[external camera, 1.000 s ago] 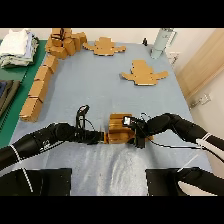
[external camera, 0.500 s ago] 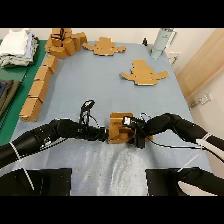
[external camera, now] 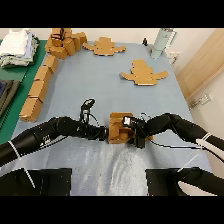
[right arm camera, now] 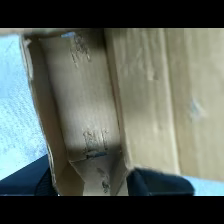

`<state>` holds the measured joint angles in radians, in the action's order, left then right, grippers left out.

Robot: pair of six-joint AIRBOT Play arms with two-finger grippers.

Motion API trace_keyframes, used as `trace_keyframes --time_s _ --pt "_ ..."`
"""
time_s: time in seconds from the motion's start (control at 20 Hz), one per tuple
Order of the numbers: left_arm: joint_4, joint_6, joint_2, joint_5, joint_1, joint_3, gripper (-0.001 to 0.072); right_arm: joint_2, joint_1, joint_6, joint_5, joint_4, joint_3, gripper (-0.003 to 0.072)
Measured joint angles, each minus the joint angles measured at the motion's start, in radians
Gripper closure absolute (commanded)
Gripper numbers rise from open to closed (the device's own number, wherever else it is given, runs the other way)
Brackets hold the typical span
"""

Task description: Fold the box.

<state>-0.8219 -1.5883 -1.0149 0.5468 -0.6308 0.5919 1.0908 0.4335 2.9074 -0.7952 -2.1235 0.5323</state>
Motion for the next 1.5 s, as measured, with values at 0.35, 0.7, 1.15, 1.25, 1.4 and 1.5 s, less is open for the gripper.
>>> trace_keyframes --time_s 0.35,0.7,1.15,1.25,1.4,1.5 --pt "0.006 -0.001 -0.008 0.030 0.006 0.031 0.0209 0.000 0.000 0.000 0.000 0.000 0.000 0.0185" --pt "0.028 -0.001 -0.057 -0.014 0.006 0.035 0.0208 0.000 0.000 0.000 0.000 0.000 0.000 0.0185" --pt "0.078 -0.023 -0.068 -0.017 -0.008 0.047 0.0234 0.000 0.000 0.000 0.000 0.000 0.000 0.0185" --pt "0.047 -0.063 -0.069 -0.007 -0.012 0.058 0.0235 0.000 0.000 0.000 0.000 0.000 0.000 0.0186" --pt "-0.056 -0.174 -0.074 0.019 -0.029 0.087 0.0239 0.000 0.000 0.000 0.000 0.000 0.000 0.0185" --pt "-0.165 -0.286 -0.095 0.059 -0.053 0.130 0.0239 0.000 0.000 0.000 0.000 0.000 0.000 0.0185"
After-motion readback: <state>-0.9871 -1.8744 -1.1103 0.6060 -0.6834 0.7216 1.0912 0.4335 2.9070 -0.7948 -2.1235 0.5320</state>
